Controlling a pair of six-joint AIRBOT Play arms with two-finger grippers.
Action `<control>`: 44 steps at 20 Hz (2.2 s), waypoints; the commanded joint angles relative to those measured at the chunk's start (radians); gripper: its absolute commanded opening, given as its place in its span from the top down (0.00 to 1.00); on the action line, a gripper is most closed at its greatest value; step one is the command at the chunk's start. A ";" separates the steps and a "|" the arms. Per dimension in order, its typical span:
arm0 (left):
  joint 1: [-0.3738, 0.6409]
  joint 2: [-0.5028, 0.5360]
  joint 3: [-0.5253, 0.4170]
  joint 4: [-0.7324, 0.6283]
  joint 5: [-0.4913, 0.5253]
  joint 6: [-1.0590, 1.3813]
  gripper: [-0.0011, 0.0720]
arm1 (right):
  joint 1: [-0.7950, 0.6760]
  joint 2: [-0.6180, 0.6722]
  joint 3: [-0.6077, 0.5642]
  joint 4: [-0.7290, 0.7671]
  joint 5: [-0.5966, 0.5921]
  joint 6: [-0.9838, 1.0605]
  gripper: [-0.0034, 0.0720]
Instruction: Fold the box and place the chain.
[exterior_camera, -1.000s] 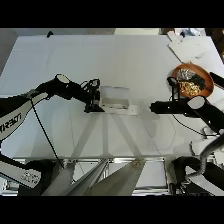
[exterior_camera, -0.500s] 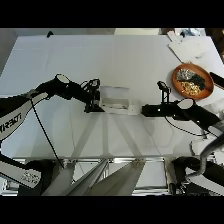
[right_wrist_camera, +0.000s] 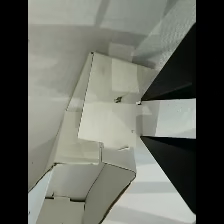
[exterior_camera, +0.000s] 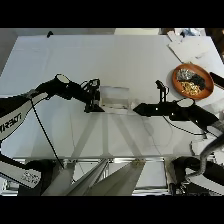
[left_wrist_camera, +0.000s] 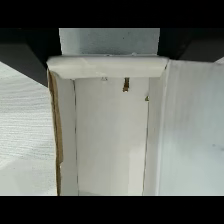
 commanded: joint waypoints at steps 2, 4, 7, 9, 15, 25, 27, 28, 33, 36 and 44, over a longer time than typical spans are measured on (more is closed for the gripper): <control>0.000 0.000 0.000 0.000 0.000 0.000 0.44 | -0.010 0.049 0.002 -0.080 0.013 -0.018 0.86; 0.000 0.000 0.000 0.000 0.000 0.000 0.44 | -0.062 0.105 0.002 -0.143 0.017 -0.013 0.91; 0.000 0.000 0.000 0.000 0.000 0.000 0.44 | -0.187 0.164 0.002 -0.208 0.018 0.005 0.94; 0.000 0.000 0.000 0.000 0.000 0.000 0.44 | -0.236 0.160 -0.004 -0.241 0.015 0.005 0.94; 0.000 0.000 0.000 0.000 0.000 0.000 0.44 | -0.176 0.043 -0.012 -0.179 0.010 0.000 0.95; 0.000 0.000 0.000 0.000 0.000 0.000 0.44 | -0.017 -0.109 -0.012 0.016 -0.064 -0.090 0.95; 0.000 0.000 0.000 0.000 0.000 0.000 0.44 | -0.018 -0.109 -0.012 0.136 -0.014 -0.167 0.95; 0.000 0.000 0.000 0.000 0.000 0.000 0.44 | -0.018 -0.108 -0.012 0.203 0.008 -0.212 0.95; 0.000 0.000 0.000 0.000 0.000 0.000 0.44 | -0.018 -0.075 -0.010 0.290 0.025 -0.236 0.94; 0.001 0.000 0.000 0.000 0.000 0.000 0.44 | -0.018 -0.033 -0.010 0.290 0.026 -0.240 0.83; 0.000 0.000 0.000 0.000 0.000 0.000 0.44 | -0.018 -0.008 -0.008 0.285 0.048 -0.287 0.78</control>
